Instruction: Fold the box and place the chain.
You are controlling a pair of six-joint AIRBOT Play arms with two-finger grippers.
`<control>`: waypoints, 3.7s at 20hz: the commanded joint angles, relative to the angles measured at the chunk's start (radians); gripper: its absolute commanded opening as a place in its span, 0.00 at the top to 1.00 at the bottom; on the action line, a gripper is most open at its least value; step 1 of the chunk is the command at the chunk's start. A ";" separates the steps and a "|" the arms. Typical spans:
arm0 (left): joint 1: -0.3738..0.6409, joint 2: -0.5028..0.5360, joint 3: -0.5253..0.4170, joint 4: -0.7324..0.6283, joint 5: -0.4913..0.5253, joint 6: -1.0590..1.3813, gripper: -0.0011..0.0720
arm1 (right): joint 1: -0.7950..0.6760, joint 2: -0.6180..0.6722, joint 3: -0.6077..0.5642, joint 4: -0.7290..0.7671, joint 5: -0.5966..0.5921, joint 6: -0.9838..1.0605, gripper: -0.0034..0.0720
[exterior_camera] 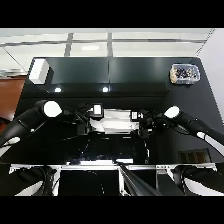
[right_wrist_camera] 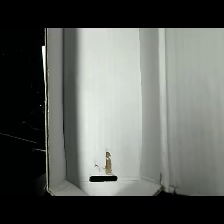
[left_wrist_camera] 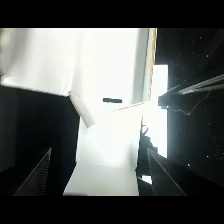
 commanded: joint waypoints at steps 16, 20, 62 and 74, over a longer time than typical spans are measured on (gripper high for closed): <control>-0.023 -0.129 -0.004 -0.164 0.042 0.004 0.53 | 0.000 0.000 0.001 0.000 0.000 0.000 0.32; -0.023 -0.131 -0.003 -0.192 0.079 0.011 0.54 | 0.000 0.000 0.001 0.000 0.000 0.000 0.32; 0.386 0.145 -0.010 0.021 -0.094 -0.999 0.95 | 0.000 0.000 0.001 0.000 0.000 0.000 0.32; 0.347 -0.257 -0.053 -0.294 -0.232 -1.073 0.95 | 0.000 0.000 0.001 0.000 0.000 0.000 0.32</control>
